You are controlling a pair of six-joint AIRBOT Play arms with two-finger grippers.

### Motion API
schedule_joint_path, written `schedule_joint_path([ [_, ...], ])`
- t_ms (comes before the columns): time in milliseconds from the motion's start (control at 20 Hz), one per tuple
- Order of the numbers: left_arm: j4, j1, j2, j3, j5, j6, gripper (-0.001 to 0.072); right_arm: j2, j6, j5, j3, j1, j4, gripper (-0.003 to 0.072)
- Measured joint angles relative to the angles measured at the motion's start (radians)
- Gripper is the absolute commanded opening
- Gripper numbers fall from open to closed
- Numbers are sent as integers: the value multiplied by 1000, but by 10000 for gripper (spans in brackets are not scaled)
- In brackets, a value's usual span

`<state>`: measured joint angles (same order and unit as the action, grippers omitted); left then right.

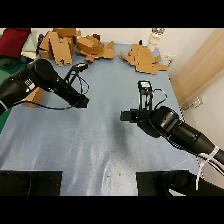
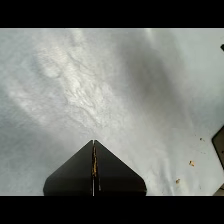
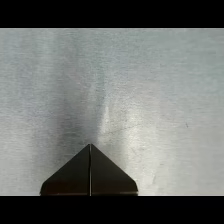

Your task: Fold the box.

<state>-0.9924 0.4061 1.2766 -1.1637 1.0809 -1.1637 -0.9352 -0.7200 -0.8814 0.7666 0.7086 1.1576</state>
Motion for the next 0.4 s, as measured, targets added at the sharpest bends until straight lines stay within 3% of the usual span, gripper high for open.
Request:
schedule_joint_path([
  [400, 2, 28, -22, 30, -21, -22, 12, -5, -14, -18, 6, -2, -6, 6],
])
